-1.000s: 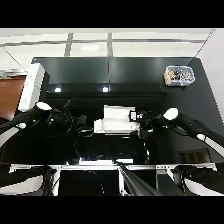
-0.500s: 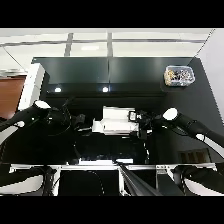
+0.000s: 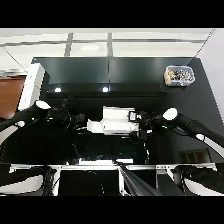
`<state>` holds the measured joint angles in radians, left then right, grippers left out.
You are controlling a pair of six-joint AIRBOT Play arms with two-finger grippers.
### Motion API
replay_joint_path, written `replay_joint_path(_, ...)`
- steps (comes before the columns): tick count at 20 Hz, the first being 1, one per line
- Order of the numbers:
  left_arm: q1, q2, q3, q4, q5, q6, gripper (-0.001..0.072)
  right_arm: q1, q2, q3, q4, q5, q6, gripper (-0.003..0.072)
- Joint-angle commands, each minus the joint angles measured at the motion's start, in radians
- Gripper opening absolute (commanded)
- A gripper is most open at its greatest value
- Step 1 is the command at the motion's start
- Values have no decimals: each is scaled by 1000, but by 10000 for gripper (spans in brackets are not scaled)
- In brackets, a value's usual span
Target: Fold the box and place the chain.
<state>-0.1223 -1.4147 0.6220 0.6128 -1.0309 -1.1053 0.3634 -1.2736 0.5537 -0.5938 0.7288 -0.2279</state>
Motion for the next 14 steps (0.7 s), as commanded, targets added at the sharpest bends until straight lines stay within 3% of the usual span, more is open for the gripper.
replay_joint_path(1, -51, -21, 1, -3, 48, -3, 23, 0, 1, 0, 0, 0, 0, 168)
replay_joint_path(7, -58, -63, 1, -220, -13, 174, 24, 0, 1, 0, 0, 0, 0, 168)
replay_joint_path(14, -58, -63, 2, -222, -58, 209, 24, 0, 1, 0, 0, 0, 0, 168)
